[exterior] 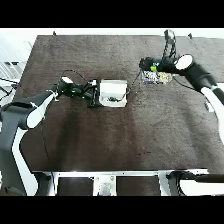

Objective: Fold the box and place the chain.

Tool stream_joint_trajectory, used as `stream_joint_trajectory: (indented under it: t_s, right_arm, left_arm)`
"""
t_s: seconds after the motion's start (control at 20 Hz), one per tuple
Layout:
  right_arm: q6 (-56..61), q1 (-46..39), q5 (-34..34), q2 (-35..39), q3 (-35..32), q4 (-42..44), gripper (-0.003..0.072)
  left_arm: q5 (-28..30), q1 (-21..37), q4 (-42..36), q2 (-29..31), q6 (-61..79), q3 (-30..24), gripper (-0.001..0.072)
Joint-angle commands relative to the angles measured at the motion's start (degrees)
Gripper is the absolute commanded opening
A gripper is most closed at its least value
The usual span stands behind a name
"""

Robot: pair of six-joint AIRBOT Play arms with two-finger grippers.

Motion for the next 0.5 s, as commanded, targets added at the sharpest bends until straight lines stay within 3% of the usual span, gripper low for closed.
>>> stream_joint_trajectory:
  t_s: [0.0,0.45]
  right_arm:
    - [0.1,2.8,5.3,8.2,0.0,-3.2,0.0014]
    - [2.1,14.0,10.7,12.9,-0.1,-3.2,0.0015]
  left_arm:
    - [0.0,0.0,0.0,0.0,0.0,0.0,0.0277]
    - [0.0,0.0,0.0,0.0,0.0,0.0,0.0277]
